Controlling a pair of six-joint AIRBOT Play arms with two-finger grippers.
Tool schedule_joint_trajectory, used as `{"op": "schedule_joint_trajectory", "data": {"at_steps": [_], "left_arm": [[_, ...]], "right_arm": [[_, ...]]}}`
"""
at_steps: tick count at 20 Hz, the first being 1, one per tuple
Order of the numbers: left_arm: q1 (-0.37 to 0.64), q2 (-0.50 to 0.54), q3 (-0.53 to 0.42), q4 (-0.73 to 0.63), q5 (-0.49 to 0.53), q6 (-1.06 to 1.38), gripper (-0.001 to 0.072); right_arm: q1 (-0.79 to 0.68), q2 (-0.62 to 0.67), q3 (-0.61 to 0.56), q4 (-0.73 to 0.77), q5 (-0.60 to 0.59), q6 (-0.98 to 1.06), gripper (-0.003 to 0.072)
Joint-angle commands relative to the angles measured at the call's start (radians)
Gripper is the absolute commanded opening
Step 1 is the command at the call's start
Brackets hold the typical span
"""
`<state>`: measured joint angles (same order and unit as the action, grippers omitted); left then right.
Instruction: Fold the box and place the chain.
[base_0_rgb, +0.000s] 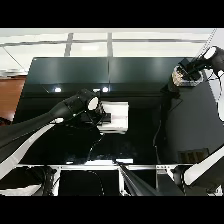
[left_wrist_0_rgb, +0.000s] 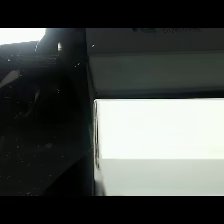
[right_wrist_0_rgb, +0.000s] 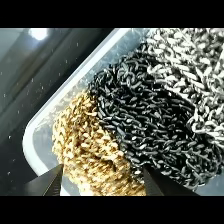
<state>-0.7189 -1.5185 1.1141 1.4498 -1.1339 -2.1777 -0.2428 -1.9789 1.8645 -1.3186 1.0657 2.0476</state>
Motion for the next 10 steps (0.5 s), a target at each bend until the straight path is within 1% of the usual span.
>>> {"op": "schedule_joint_trajectory", "data": {"at_steps": [1, 5, 8, 10], "left_arm": [[0.001, 0.001, 0.001, 0.0, 0.001, 0.0, 0.0029], [0.001, 0.001, 0.001, 0.0, 0.0, 0.0, 0.0028], [0.001, 0.001, 0.001, 0.0, 0.001, 0.0, 0.0029], [0.001, 0.001, 0.001, 0.0, 0.001, 0.0, 0.0029]], "right_arm": [[-0.003, -0.001, 0.063, -0.075, 0.06, 0.001, 0.0539], [-0.005, -0.001, 0.105, -0.065, 0.147, 0.046, 0.0539], [-0.005, -0.008, 0.105, -0.046, 0.149, 0.1, 0.0539], [-0.005, -0.026, 0.106, 0.016, 0.14, 0.1, 0.0539]]}}
